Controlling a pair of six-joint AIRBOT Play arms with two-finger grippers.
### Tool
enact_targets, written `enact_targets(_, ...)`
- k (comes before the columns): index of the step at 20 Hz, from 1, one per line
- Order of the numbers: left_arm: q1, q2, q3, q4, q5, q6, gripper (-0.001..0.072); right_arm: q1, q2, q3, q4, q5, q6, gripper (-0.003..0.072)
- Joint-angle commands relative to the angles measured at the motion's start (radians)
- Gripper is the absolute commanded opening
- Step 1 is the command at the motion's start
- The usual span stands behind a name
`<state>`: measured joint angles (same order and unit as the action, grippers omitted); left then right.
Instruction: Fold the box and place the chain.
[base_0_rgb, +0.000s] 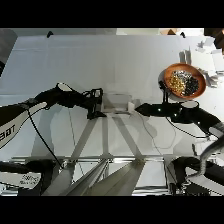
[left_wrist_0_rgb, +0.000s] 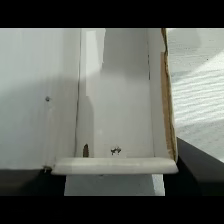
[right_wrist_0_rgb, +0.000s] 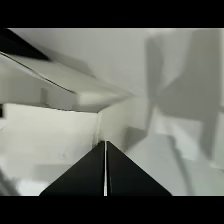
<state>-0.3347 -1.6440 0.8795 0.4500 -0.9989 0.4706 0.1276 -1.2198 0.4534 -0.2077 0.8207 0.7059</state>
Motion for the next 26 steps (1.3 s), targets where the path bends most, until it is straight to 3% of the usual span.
enact_targets(1,0.001,0.0,0.0,0.0,0.0,0.0,0.0393,0.003,-0.002,0.001,0.145,0.036,-0.083,0.0145)
enact_targets(2,0.001,0.0,0.0,0.0,0.0,0.0,0.0393,0.003,-0.002,0.002,0.144,0.031,-0.084,0.0262)
enact_targets(3,0.0,0.0,0.0,0.0,0.0,0.0,0.0393,0.003,-0.002,0.002,0.141,0.028,-0.084,0.0304)
enact_targets(9,0.0,0.0,0.0,0.0,0.0,0.0,0.0393,0.064,-0.002,0.014,0.047,-0.06,-0.087,0.0355)
enact_targets(10,0.0,0.0,0.0,0.0,0.0,0.0,0.0393,0.083,-0.002,0.024,0.012,-0.069,-0.082,0.0467)
enact_targets(11,0.0,0.0,0.0,0.0,0.0,0.0,0.0393,0.097,-0.002,0.033,-0.006,-0.08,-0.061,0.0503)
enact_targets(19,0.0,0.0,0.0,0.0,0.0,0.0,0.0393,0.117,-0.002,0.082,-0.11,-0.098,0.036,0.0507)
enact_targets(26,0.0,0.0,0.0,0.0,0.0,0.0,0.0393,0.203,-0.002,0.173,-0.487,-0.145,0.412,0.0549)
